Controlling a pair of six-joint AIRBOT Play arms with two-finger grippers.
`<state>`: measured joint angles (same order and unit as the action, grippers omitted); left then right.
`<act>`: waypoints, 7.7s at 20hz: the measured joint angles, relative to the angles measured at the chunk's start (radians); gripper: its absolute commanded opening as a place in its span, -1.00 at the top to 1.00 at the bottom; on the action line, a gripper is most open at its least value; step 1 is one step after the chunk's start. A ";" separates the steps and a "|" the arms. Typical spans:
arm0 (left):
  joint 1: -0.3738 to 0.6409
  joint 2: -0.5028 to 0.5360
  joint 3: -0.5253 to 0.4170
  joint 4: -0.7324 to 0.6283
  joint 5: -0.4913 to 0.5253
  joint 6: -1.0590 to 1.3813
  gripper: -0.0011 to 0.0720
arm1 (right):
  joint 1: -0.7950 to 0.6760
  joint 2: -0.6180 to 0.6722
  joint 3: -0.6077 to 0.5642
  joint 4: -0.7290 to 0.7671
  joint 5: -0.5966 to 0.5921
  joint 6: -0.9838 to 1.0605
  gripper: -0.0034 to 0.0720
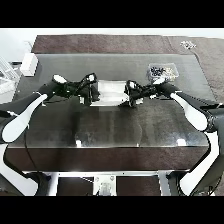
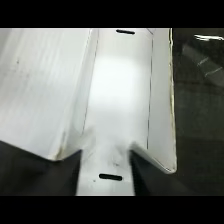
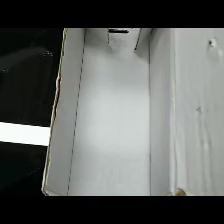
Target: Fold the box and place the chain.
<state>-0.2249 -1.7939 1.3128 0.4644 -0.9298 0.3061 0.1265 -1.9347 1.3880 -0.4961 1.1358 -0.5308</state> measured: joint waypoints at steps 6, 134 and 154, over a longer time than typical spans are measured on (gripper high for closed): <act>-0.001 -0.036 0.000 -0.048 -0.027 0.008 -0.38 | 0.000 0.000 0.000 -0.002 0.001 -0.002 -0.65; -0.011 0.105 -0.046 0.100 0.003 -1.613 0.16 | 0.000 0.000 0.000 -0.002 0.002 -0.001 -0.65; -0.141 0.105 0.075 0.506 0.022 -1.975 0.16 | 0.000 0.000 0.000 -0.001 0.002 0.000 -0.65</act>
<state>-0.3656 -1.6886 1.3880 0.9707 -0.9077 -1.6691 0.1265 -1.9347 1.3880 -0.4973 1.1374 -0.5312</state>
